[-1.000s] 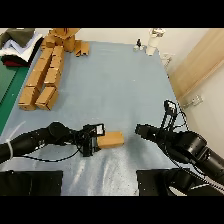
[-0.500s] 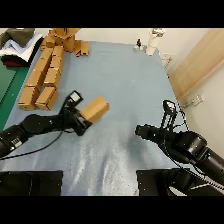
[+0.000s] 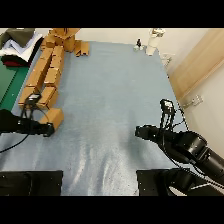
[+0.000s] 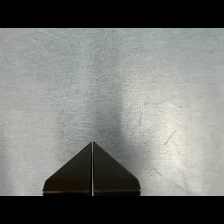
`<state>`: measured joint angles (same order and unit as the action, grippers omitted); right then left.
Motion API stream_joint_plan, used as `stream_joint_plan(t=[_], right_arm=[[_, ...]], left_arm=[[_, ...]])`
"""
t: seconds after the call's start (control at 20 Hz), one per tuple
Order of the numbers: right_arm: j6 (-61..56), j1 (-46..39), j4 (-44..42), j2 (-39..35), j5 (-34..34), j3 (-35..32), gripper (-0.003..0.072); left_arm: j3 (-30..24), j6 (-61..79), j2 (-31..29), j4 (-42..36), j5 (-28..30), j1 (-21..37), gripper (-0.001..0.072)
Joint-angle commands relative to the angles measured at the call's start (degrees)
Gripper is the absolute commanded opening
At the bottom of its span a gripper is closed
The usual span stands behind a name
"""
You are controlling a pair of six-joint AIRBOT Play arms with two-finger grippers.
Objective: Fold the box.
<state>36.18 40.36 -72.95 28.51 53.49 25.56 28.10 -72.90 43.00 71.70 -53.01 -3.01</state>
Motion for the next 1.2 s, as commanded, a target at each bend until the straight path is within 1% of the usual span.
stream_joint_plan(t=[0.0, 0.15, 0.3, 0.45, 0.6, 0.85, 1.05, 1.1, 1.15], right_arm=[[0.98, 0.00, 0.61, 0.00, -0.04, 0.07, 0.0005], [0.98, -0.02, 0.66, -0.02, -0.07, 0.07, 0.0006], [0.96, -0.02, 0.74, 0.00, -0.24, 0.07, 0.0006], [0.96, -0.02, 0.76, 0.00, -0.31, 0.07, 0.0005], [0.94, -0.02, 0.76, 0.00, -0.35, 0.07, 0.0006], [0.94, -0.02, 1.18, 0.04, -0.72, 0.07, 0.0006], [0.94, -0.02, 1.18, 0.07, -0.72, 0.07, 0.0005], [0.94, -0.02, 1.20, 0.11, -0.74, 0.07, 0.0006], [0.94, -0.02, 1.20, 0.11, -0.74, 0.07, 0.0006]], left_arm=[[0.04, -5.14, -3.30, 3.17, -4.15, 6.38, 0.0519], [0.04, -5.09, -3.85, 4.22, -3.28, 9.03, 0.0519], [0.04, -4.92, -2.45, 3.93, 1.84, 9.31, 0.0519], [0.04, -4.37, 0.04, 2.38, 6.27, 9.27, 0.0519], [0.04, -1.44, 2.69, 1.14, 8.96, 9.07, 0.0519], [0.04, -1.25, 7.87, 1.16, 14.25, 9.07, 0.0519], [0.04, -1.20, 10.86, 1.16, 15.10, 9.07, 0.0520], [0.04, -1.18, 11.34, 1.18, 15.06, 9.07, 0.0543], [0.04, -1.01, 11.58, 1.20, 14.95, 9.07, 0.0651]])
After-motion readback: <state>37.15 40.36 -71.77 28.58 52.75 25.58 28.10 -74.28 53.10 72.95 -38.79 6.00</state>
